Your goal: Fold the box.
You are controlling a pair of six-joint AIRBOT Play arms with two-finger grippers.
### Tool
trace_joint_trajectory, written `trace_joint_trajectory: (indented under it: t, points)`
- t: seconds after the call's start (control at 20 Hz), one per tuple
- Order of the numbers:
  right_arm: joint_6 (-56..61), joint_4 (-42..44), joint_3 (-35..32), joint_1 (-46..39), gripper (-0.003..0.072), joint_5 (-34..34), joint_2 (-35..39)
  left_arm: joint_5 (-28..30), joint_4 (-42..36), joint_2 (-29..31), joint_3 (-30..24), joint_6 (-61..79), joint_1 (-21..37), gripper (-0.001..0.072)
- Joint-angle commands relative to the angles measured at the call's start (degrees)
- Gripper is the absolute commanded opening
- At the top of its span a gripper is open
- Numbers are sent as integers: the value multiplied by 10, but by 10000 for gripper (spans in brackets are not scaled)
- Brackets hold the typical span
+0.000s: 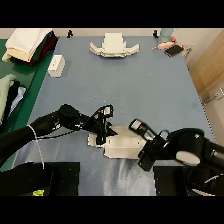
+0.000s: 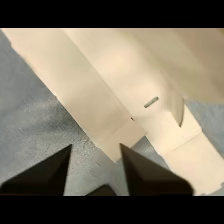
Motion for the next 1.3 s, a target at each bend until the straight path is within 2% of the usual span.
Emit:
trace_joint_trajectory:
  t: [0.0,0.2,0.35,0.7,0.9,1.15,1.2,1.25]
  points:
    - [-42,-92,-21,108,545,-58,-28,0,0,0,0,0,0,13]
    - [-67,-131,-21,109,546,-70,-94,0,0,0,0,0,0,13]
    - [9,-214,-17,108,545,-77,-123,0,0,0,0,0,0,14]
    - [222,-283,10,108,545,-29,-64,0,0,0,0,0,0,14]
    - [237,-283,10,108,546,3,-59,0,0,0,0,0,0,14]
    - [236,-301,10,108,567,6,-59,0,0,0,0,0,0,13]
    - [233,-305,10,108,691,8,-59,0,0,0,0,0,0,13]
    - [210,-308,8,108,711,8,-58,0,0,0,0,0,0,13]
